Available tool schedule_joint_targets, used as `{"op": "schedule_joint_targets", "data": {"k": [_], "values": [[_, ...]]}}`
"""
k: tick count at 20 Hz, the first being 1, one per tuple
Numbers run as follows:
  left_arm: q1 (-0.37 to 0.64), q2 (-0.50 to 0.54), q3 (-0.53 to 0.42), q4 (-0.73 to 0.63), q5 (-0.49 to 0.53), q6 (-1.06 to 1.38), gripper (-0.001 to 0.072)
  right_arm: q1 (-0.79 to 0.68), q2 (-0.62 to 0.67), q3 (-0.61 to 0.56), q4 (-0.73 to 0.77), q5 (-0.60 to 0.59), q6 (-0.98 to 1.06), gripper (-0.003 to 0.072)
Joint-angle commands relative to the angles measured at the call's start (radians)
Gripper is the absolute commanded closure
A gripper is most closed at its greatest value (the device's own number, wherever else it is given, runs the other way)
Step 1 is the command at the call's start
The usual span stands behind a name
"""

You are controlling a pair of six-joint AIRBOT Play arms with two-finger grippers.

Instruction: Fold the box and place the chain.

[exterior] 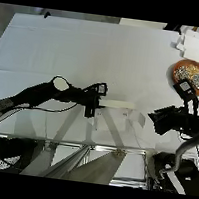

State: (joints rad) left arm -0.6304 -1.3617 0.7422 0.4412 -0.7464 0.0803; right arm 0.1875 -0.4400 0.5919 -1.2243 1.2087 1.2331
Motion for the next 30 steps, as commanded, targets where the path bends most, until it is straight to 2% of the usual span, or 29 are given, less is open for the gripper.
{"op": "schedule_joint_targets", "data": {"k": [1, 7, 18, 27, 30], "values": [[-0.001, -0.013, -0.005, -0.003, 0.094, 0.093, 0.0704, -0.001, 0.003, 0.001, 0.002, -0.012, 0.0, 0.0369], [-0.001, -0.099, -0.005, -0.027, -0.016, 0.194, 0.0705, -0.001, 0.003, 0.001, 0.002, -0.031, 0.0, 0.0369], [0.0, -0.158, -0.005, -0.049, -0.013, 0.235, 0.0705, -0.001, 0.003, 0.001, 0.002, -0.044, 0.001, 0.037], [0.0, -0.16, 0.003, -0.048, -0.003, 0.313, 0.0708, -0.001, 0.003, 0.001, 0.002, -0.044, 0.001, 0.037], [0.016, -0.167, 0.043, -0.041, -0.055, 0.312, 0.0709, -0.001, 0.003, 0.001, 0.002, -0.044, 0.001, 0.037]]}}
